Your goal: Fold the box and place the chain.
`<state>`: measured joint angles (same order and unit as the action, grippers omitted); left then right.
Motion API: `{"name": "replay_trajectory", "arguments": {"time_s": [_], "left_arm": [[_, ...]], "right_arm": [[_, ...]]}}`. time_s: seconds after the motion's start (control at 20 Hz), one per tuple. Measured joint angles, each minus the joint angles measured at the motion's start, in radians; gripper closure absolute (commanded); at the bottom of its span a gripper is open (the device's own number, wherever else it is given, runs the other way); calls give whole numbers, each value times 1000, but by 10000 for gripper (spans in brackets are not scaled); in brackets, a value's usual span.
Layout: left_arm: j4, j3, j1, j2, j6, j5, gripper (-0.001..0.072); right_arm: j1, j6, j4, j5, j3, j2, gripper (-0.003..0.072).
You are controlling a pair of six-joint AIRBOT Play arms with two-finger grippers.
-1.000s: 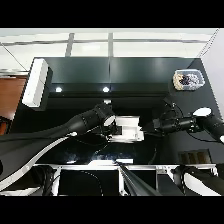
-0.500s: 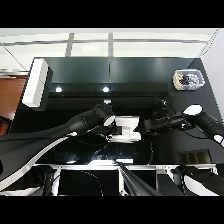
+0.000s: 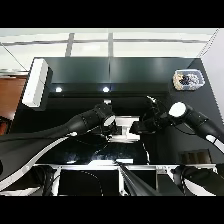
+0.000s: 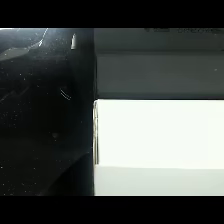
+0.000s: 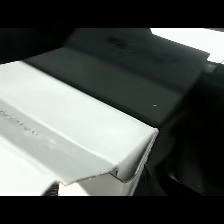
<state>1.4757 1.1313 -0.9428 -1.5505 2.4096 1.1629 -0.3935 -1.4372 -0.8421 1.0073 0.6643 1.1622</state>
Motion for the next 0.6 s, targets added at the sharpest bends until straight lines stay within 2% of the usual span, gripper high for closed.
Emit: {"name": "replay_trajectory", "arguments": {"time_s": [0.15, 0.2, 0.6], "left_arm": [[0, 0, 0, 0, 0, 0, 685], [0, 0, 0, 0, 0, 0, 685], [0, 0, 0, 0, 0, 0, 685]], "right_arm": [[-80, -166, -157, -27, 42, 2, 96], [-110, -212, -205, -31, 57, 7, 198], [-239, -549, -472, -11, 129, 43, 197]]}}
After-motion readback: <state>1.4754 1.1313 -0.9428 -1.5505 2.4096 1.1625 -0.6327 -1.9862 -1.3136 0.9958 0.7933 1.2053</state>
